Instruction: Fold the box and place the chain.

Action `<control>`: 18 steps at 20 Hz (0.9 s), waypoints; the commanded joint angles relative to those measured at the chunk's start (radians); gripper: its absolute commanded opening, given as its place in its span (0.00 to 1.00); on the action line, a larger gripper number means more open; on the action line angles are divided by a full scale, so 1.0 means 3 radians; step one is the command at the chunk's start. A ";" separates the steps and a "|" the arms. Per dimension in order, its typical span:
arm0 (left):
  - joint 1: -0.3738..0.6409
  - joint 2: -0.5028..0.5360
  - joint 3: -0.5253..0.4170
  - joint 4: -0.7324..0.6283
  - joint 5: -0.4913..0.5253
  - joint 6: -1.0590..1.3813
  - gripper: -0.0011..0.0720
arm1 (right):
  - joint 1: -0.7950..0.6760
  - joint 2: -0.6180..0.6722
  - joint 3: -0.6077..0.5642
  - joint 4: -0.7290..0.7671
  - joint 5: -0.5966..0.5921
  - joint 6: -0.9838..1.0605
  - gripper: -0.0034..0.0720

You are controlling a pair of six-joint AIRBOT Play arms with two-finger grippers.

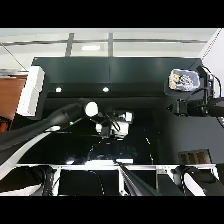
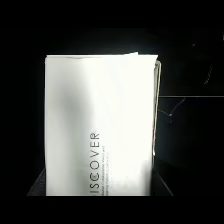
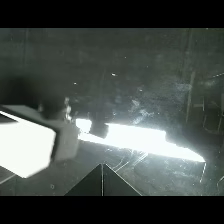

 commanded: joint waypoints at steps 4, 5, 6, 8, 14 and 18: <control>0.1078 0.0586 -0.0008 0.1174 -0.1190 -0.1963 0.48 | -0.0001 0.0001 0.0000 0.0000 0.0000 -0.0003 0.07; 0.1367 0.0650 -0.0009 0.1320 -0.1447 -0.2316 0.48 | -0.0001 0.0001 0.0000 0.0001 0.0001 -0.0003 0.07; 0.1675 0.0693 -0.0009 0.1422 -0.1706 -0.2597 0.48 | -0.0001 0.0001 0.0000 0.0000 0.0001 -0.0004 0.07; 0.2355 0.0738 -0.0028 0.1480 -0.2010 -0.2941 0.48 | -0.0001 0.0001 0.0000 0.0001 0.0000 -0.0019 0.07; 0.3815 0.0772 -0.0154 0.1478 -0.2388 -0.3271 0.48 | -0.0001 0.0001 0.0000 0.0000 -0.0041 -0.0112 0.07; 0.4283 0.0898 -0.0266 0.1512 -0.2186 -0.2969 0.48 | -0.0001 0.0001 0.0000 0.0001 -0.0134 -0.0111 0.07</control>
